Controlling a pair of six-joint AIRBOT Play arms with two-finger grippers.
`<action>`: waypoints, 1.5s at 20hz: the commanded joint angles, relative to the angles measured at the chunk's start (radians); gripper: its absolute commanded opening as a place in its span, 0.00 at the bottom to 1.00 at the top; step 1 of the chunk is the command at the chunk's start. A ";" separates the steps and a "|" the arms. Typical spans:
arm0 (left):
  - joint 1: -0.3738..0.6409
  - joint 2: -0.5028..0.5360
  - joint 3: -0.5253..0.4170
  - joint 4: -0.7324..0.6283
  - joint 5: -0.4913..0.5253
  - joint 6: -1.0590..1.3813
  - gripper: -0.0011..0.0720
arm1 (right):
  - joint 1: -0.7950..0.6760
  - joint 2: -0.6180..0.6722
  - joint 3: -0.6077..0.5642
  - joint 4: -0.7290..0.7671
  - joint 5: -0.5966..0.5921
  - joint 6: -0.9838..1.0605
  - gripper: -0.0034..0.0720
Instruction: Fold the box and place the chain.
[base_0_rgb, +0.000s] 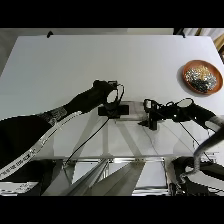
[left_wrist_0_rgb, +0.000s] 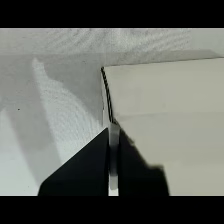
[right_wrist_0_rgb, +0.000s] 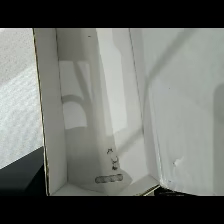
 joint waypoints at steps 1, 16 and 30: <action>-0.007 -0.019 -0.002 0.007 0.016 -0.003 0.06 | 0.001 0.000 0.000 0.000 0.000 0.000 0.58; -0.021 -0.032 -0.002 0.017 0.023 -0.003 0.02 | 0.001 0.000 0.000 0.000 0.000 0.000 0.58; -0.016 0.059 -0.002 0.029 0.001 0.074 0.43 | 0.001 0.000 0.000 0.000 0.000 0.000 0.58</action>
